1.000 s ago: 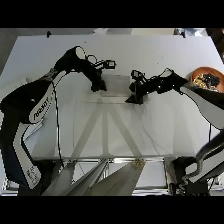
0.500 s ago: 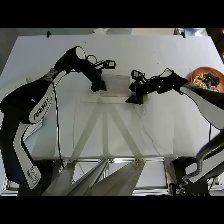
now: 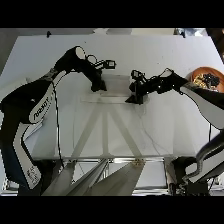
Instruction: Fold the box and place the chain.
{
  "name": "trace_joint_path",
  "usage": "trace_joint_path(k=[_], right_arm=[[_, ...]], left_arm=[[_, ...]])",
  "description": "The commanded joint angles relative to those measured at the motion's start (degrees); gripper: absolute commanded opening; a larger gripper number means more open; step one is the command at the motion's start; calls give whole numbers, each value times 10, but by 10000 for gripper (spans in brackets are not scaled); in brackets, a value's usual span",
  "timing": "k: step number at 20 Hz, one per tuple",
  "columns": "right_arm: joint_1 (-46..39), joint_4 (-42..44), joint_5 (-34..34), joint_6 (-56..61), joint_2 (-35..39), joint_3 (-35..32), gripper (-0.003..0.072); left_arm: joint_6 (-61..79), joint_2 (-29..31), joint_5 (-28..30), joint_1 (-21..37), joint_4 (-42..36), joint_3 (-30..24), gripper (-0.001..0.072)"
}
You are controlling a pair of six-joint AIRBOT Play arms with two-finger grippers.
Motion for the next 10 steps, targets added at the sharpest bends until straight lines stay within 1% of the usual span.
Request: trace_joint_path(k=[1, 2, 3, 4, 8, 10], right_arm=[[1, 0, 0, 0, 0, 0, 458], [1, 0, 0, 0, 0, 0, 458], [1, 0, 0, 0, 0, 0, 458], [1, 0, 0, 0, 0, 0, 458], [1, 0, 0, 0, 0, 0, 458], [1, 0, 0, 0, 0, 0, 458]], left_arm=[[1, 1, -17, 0, 0, 0, 66], [0, 1, -22, 0, 0, 0, 144], [-2, 1, -23, 0, 0, 0, 271], [-6, 1, -23, 0, 0, 0, 317], [-24, 3, -29, 1, 3, 0, 317], [-25, 14, -34, 2, 21, 0, 317]])
